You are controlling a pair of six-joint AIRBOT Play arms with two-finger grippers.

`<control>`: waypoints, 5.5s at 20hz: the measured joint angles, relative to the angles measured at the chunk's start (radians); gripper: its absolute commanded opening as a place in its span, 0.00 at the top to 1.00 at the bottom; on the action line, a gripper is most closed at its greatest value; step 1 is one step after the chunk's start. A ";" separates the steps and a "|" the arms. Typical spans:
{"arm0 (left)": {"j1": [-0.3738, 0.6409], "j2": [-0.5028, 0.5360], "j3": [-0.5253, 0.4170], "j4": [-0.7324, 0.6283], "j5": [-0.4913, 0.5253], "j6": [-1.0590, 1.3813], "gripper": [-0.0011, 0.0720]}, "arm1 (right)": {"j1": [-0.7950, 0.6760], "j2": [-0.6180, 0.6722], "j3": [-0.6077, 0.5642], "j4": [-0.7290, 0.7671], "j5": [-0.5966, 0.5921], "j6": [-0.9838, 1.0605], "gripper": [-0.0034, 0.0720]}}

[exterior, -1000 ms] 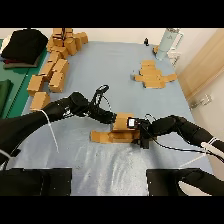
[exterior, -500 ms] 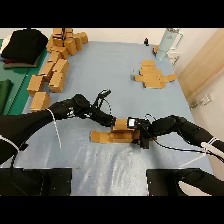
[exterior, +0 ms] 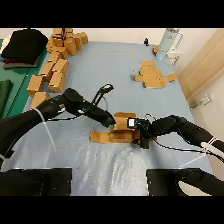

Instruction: Fold the box.

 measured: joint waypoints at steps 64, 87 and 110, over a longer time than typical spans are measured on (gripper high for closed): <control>-0.164 0.137 -0.248 -0.020 0.325 0.468 0.97 | 0.000 0.000 0.000 0.000 0.000 0.000 0.29; -0.069 0.175 -0.280 0.406 0.220 -0.964 0.97 | 0.000 0.000 0.000 0.000 0.000 0.000 0.29; -0.214 0.162 -0.166 0.277 0.308 -0.948 0.40 | 0.000 0.000 0.000 0.000 0.000 0.000 0.29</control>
